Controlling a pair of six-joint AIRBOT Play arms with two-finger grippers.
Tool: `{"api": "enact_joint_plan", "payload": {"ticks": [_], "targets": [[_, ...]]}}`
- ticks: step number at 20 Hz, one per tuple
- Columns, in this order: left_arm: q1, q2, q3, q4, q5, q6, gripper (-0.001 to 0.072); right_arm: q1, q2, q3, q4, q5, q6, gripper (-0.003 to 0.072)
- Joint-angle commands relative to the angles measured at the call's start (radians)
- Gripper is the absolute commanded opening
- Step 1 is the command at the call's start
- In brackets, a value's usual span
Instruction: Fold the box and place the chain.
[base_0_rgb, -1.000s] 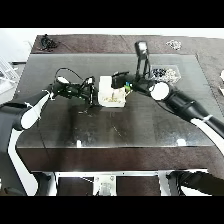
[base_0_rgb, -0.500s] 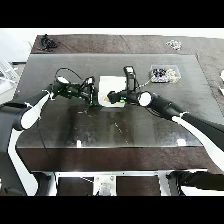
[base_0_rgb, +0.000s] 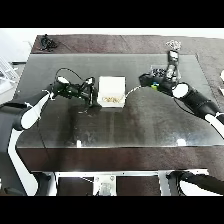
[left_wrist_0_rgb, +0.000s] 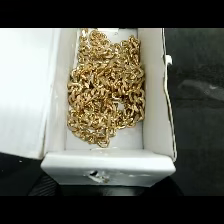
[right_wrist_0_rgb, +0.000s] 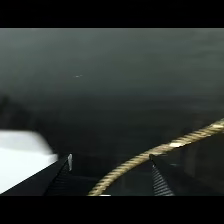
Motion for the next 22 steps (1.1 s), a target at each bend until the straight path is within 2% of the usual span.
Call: {"api": "enact_joint_plan", "payload": {"ticks": [1,4,8,12,16,17,18,20,22], "targets": [[0.0,0.0,0.0,0.017,0.017,-0.001,0.0593,-0.148,-0.085,-0.021,0.015,-0.059,0.05,0.0559],[0.0,0.0,0.0,0.03,0.056,-0.056,0.0593,-0.156,-0.227,0.028,0.045,-0.08,0.05,0.056],[0.0,0.0,0.0,0.029,0.065,-0.079,0.0593,-0.124,-0.384,0.177,0.045,-0.075,0.05,0.0559],[0.0,0.0,0.0,0.029,0.064,-0.079,0.0593,-0.109,-0.464,0.282,0.046,-0.068,0.05,0.0559],[0.0,0.0,0.0,0.029,0.06,-0.079,0.0593,-0.111,-0.522,0.34,0.047,-0.068,0.051,0.0553],[0.0,0.0,0.0,0.029,0.059,-0.079,0.0593,-0.112,-0.535,0.346,0.062,-0.068,0.05,0.0479],[0.0,0.0,0.0,0.029,0.057,-0.079,0.0593,-0.112,-0.544,0.35,0.089,-0.068,0.05,0.0469],[0.0,0.0,0.0,0.029,0.055,-0.079,0.0593,-0.112,-0.546,0.351,0.098,-0.072,0.05,0.0389],[0.0,0.0,0.0,0.029,0.049,-0.079,0.0593,-0.112,-0.55,0.351,0.098,-0.083,0.049,0.0216]]}}
